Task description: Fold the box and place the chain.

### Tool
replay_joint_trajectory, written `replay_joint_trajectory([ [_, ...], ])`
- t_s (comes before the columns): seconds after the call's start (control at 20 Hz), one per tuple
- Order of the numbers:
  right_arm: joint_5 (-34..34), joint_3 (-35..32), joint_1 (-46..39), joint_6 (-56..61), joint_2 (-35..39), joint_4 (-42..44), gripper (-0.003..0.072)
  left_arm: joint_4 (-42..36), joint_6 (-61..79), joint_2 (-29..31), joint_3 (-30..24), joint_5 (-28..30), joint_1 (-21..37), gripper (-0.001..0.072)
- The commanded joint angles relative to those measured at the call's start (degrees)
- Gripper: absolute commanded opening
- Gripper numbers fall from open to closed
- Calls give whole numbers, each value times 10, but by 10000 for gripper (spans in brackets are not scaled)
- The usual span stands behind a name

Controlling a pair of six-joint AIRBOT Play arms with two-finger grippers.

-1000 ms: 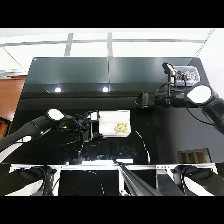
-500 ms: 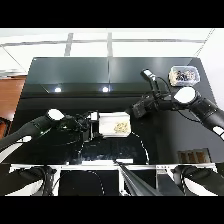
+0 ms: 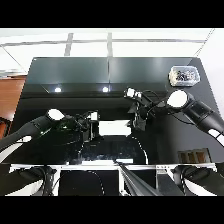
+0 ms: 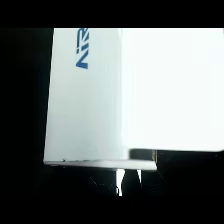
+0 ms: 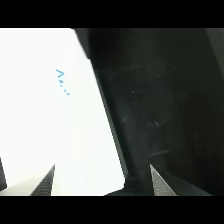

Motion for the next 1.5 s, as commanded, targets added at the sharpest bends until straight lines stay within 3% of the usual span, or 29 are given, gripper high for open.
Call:
replay_joint_trajectory([
  [0.0, 6, 0, 12, -41, -1, -2, 716, 0, 0, 0, 0, 0, 0, 402],
  [0.2, 35, -2, 24, -40, -1, 3, 717, 0, 0, 0, 0, 0, 0, 402],
  [0.45, -17, -18, 44, -39, -3, 2, 716, 0, 0, 0, 0, 0, 0, 402],
  [0.75, -17, -18, 44, -33, -21, 11, 716, 0, 0, 0, 0, 0, 0, 402],
  [0.85, -21, -18, 44, -17, -21, 14, 503, 0, 0, 0, 0, 0, 0, 402],
  [1.1, -14, -18, 44, -14, -21, 14, 394, 0, 0, 0, 0, 0, 0, 402],
  [1.15, -9, -18, 44, -12, -21, 14, 265, 0, 0, 0, 0, 0, 0, 403],
  [1.2, -6, -18, 44, -6, -21, 14, 235, 0, 0, 0, 0, 0, 0, 403],
  [1.45, -5, -18, 44, -5, -21, 14, 234, 0, 0, 0, 0, 0, 0, 402],
])
